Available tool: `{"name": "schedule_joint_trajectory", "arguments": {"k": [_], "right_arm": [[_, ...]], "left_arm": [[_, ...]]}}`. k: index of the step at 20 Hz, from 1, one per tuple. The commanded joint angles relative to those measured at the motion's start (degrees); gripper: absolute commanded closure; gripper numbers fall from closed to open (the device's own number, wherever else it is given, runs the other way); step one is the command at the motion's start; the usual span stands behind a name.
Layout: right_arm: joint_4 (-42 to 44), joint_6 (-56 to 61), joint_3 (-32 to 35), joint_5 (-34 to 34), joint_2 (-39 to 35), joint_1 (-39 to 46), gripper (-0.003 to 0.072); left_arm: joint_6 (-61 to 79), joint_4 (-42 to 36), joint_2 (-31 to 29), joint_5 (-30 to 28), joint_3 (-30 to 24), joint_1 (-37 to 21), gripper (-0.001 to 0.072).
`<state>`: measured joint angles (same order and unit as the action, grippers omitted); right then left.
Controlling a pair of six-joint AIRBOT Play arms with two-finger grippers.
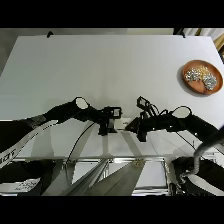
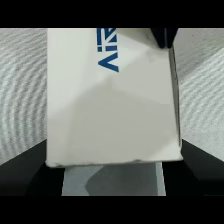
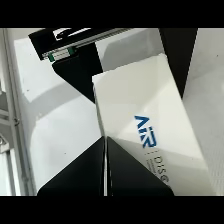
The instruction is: Fold the box and place the chain.
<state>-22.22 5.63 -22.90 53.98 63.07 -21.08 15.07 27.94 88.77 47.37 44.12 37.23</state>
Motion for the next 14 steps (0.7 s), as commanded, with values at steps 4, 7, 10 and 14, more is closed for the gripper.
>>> {"name": "schedule_joint_trajectory", "arguments": {"k": [4,7,10,14], "right_arm": [[-0.37,-0.11,0.98,-1.79,0.02,-0.50,0.0673],[-0.13,0.13,-0.09,-0.15,-0.76,-0.50,0.0670],[-2.01,3.02,-4.46,1.29,-5.64,-0.50,0.0670],[-19.76,18.88,-12.44,1.31,-15.41,1.05,0.0670]], "left_arm": [[-0.09,-0.09,-0.04,0.00,0.04,0.00,0.0313],[-0.09,-0.09,-0.04,-0.02,0.04,0.00,0.0313],[-0.09,-0.09,-0.04,0.00,0.04,0.00,0.0313],[-0.09,-0.07,-0.04,0.00,0.04,0.00,0.0313]]}}
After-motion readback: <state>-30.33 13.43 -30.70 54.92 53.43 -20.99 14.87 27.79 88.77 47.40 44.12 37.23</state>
